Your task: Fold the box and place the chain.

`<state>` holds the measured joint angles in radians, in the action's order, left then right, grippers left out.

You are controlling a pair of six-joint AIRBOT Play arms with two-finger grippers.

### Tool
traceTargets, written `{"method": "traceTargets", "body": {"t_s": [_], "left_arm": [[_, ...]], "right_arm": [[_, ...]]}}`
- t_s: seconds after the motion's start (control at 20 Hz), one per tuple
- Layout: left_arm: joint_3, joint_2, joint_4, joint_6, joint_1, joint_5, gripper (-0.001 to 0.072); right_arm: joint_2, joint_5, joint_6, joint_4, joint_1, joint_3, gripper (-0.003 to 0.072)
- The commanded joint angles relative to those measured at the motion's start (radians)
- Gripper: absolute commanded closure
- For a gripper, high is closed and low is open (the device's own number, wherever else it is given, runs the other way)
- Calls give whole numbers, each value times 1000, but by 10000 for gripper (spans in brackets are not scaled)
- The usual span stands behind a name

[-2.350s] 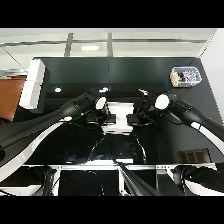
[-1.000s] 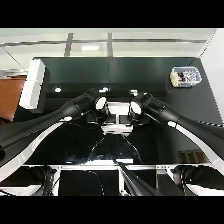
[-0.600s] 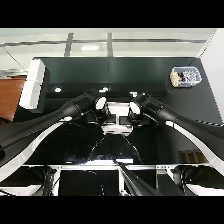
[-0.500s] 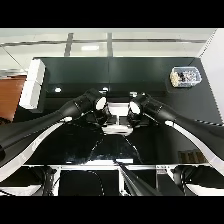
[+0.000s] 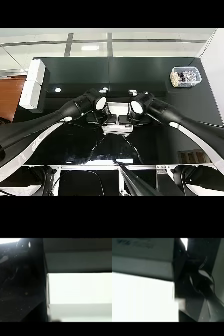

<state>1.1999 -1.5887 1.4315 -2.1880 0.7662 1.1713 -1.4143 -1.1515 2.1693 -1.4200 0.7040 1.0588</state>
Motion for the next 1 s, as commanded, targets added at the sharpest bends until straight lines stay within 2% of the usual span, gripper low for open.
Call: {"method": "traceTargets", "body": {"t_s": [0.0, 0.15, 0.3, 0.35, 0.4, 0.45, 0.6, 0.65, 0.75, 0.95], "left_arm": [[1, 0, -1, -2, 0, -24, 682], [1, 0, -1, -11, 0, -28, 681], [1, 0, -1, -20, 0, -26, 681], [1, 0, -1, -19, 0, -26, 681], [1, 0, -1, -19, 0, -26, 681], [1, 0, -1, -19, 0, -26, 681], [1, 0, -1, -19, 0, -26, 681], [1, 0, -1, -19, 0, -26, 681], [1, 0, -1, -19, 0, -26, 681], [1, 0, 0, -19, 0, -21, 681]], "right_arm": [[130, -48, -69, -38, -11, 1, 395], [261, -103, -106, -210, -87, 1, 395], [285, -99, -113, -581, -215, -3, 395], [284, -26, -113, -622, -280, -16, 343], [279, 58, -116, -617, -352, -29, 69], [260, 130, -124, -586, -433, -36, -31], [159, 291, -124, -422, -647, -16, -30], [104, 294, -121, -382, -711, 36, -31], [-33, 222, -121, -319, -801, 207, -30], [-358, 40, -146, -211, -897, 640, -26]]}}
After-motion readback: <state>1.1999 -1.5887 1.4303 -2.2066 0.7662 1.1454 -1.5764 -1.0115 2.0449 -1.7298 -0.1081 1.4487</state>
